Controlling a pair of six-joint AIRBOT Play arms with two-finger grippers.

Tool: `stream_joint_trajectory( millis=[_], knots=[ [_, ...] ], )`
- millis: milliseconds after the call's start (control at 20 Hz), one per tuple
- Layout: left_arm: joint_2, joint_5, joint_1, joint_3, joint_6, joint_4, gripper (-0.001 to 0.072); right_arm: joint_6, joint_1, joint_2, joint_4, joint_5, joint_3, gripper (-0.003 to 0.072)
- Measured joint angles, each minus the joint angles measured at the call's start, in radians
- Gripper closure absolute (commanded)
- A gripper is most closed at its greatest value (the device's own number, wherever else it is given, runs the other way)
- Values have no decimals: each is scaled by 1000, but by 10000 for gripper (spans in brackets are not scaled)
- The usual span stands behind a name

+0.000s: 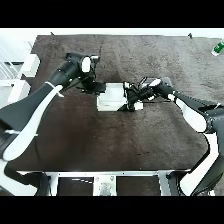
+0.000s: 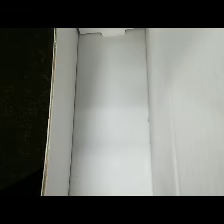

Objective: Fold the box and place the chain.

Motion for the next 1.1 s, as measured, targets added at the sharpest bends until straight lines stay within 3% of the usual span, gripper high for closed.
stream_joint_trajectory(
  millis=[350, 600, 750, 1100],
  knots=[
    [235, 195, 68, -283, 140, -2, 282, 0, 0, 0, 0, 0, 0, 142],
    [349, 362, 208, -500, 540, -278, 282, 0, 0, 0, 1, 0, 0, 141],
    [370, 406, 255, -554, 734, -406, 281, 0, 0, 0, 1, 0, 0, 142],
    [380, 551, 297, -603, 1035, -529, 283, 0, 0, 0, 1, 0, 0, 142]
  ],
)
